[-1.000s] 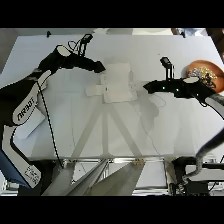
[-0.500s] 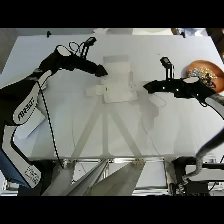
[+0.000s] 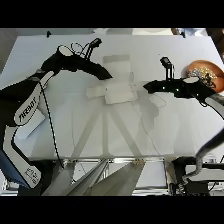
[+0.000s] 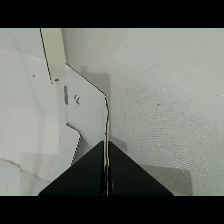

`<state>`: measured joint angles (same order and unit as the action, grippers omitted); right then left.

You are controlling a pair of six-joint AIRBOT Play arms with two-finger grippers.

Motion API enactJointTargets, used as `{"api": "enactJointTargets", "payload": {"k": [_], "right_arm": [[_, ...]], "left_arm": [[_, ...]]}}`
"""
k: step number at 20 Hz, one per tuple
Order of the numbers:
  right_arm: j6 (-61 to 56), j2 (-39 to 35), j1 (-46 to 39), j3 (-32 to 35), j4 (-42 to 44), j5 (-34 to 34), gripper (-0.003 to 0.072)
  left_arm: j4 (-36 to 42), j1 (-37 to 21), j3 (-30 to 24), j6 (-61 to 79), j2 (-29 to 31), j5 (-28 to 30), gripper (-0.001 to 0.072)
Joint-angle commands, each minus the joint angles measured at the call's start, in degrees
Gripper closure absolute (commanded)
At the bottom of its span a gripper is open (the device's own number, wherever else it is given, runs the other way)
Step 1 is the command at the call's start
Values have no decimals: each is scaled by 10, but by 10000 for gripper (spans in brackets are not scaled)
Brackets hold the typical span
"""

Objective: Fold the box and place the chain.

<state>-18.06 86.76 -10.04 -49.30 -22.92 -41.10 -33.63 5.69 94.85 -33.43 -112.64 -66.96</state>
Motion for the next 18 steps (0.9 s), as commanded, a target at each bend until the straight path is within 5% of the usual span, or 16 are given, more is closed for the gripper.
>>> {"api": "enactJointTargets", "payload": {"k": [1, 3, 7, 8, 18], "right_arm": [[0, 0, 0, 0, 0, 0, 672], [0, 0, 0, 0, 0, 0, 672], [0, 0, 0, 0, 0, 0, 672], [0, 0, 0, 0, 0, 0, 672], [0, 0, 0, 0, 0, 0, 672]], "left_arm": [[-16, 13, 0, 22, 0, -36, 231], [-16, 19, 0, 47, 0, -30, 250], [-18, 24, 0, 52, 0, -12, 551], [-18, 24, 0, 52, 0, -12, 686], [-18, 24, 0, 51, 0, -12, 694]]}}
